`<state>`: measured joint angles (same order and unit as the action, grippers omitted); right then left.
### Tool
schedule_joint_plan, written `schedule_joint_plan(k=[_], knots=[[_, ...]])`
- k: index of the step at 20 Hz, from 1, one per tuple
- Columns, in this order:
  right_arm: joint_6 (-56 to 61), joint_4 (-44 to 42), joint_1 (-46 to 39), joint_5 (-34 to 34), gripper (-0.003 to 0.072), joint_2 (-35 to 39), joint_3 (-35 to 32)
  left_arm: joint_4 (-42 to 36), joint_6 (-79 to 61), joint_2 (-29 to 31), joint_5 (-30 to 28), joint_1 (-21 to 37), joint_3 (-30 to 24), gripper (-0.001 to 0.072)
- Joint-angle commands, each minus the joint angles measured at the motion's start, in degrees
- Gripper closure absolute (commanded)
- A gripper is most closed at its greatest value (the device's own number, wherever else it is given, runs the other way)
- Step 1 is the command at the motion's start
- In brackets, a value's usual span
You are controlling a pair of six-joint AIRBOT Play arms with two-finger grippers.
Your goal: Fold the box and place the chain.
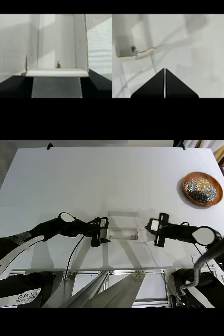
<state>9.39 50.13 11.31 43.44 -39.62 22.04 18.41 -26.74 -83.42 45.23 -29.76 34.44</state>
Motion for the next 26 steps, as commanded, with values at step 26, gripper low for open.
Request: schedule_joint_plan(k=[26], knots=[[53.07, -3.56, -8.39, 8.44, 0.0668, -23.85, -0.02, 0.04, 0.00, 0.04, -0.02, 0.02, -0.02, 0.0572]])
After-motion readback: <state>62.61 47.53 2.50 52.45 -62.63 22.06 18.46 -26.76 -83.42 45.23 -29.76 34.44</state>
